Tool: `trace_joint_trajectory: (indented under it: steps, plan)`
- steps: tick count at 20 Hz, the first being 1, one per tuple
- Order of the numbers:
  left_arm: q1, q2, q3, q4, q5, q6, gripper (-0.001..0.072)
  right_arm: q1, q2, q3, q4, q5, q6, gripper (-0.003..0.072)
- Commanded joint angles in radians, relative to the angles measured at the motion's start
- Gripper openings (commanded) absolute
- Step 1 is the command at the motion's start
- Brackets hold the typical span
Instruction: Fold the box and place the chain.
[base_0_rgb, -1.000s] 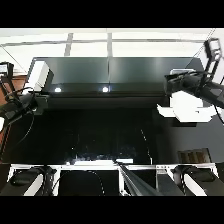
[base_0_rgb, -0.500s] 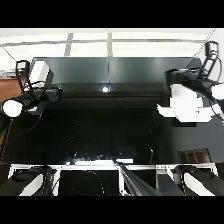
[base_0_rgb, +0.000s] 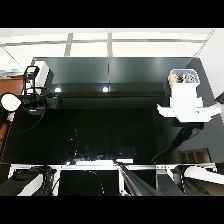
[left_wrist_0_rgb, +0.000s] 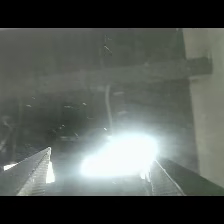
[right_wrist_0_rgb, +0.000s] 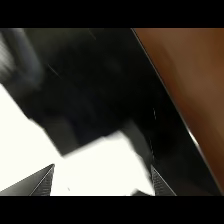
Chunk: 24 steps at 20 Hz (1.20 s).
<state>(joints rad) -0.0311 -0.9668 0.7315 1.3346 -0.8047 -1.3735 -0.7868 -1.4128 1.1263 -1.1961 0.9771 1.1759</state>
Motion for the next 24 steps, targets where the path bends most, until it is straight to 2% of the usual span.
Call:
trace_joint_trajectory:
  steps: [1, 4, 5, 6, 7, 10, 11, 12, 13, 16, 19, 22, 24]
  plan:
    - [0.001, -0.003, 0.003, -0.046, -0.027, -0.004, 0.0707, -0.048, -0.102, 0.057, -0.031, 0.130, -0.142, 0.0696]
    - [0.000, -0.003, 0.003, -0.075, -0.031, -0.004, 0.0706, -0.034, -0.157, 0.086, -0.028, 0.138, -0.214, 0.0694]
    - [-0.002, -0.003, 0.003, -0.083, -0.031, -0.004, 0.0706, -0.025, -0.170, 0.097, -0.027, 0.148, -0.250, 0.0569]
    - [-0.003, -0.003, 0.003, -0.092, -0.031, -0.004, 0.0706, -0.016, -0.177, 0.102, -0.029, 0.148, -0.277, 0.0520]
    - [-0.003, -0.003, 0.003, -0.103, -0.031, -0.004, 0.0706, -0.005, -0.182, 0.111, -0.029, 0.143, -0.290, 0.0520]
    - [-0.003, -0.003, 0.003, -0.117, -0.031, -0.004, 0.0706, 0.027, -0.198, 0.151, -0.030, 0.129, -0.290, 0.0329]
    - [-0.003, -0.003, 0.003, -0.117, -0.031, -0.004, 0.0706, 0.039, -0.198, 0.156, -0.032, 0.130, -0.290, 0.0167]
    - [-0.003, -0.003, 0.003, -0.117, -0.031, -0.004, 0.0706, 0.048, -0.198, 0.160, -0.032, 0.146, -0.290, 0.0039]
    - [-0.003, -0.003, 0.003, -0.117, -0.031, -0.004, 0.0706, 0.056, -0.198, 0.160, -0.031, 0.174, -0.290, 0.0014]
    - [-0.003, -0.003, 0.003, -0.116, -0.030, -0.003, 0.0706, 0.079, -0.182, 0.159, -0.012, 0.277, -0.287, 0.0013]
    - [-0.003, -0.003, 0.003, -0.116, -0.019, -0.003, 0.0706, 0.080, -0.113, 0.127, 0.165, 0.347, -0.295, 0.0013]
    - [-0.003, -0.007, 0.003, -0.117, -0.019, -0.003, 0.0706, 0.090, 0.012, -0.040, 0.356, 0.320, -0.348, 0.0013]
    - [-0.003, -0.017, 0.002, -0.132, -0.023, -0.003, 0.0706, 0.129, 0.127, -0.230, 0.547, 0.289, -0.475, 0.0014]
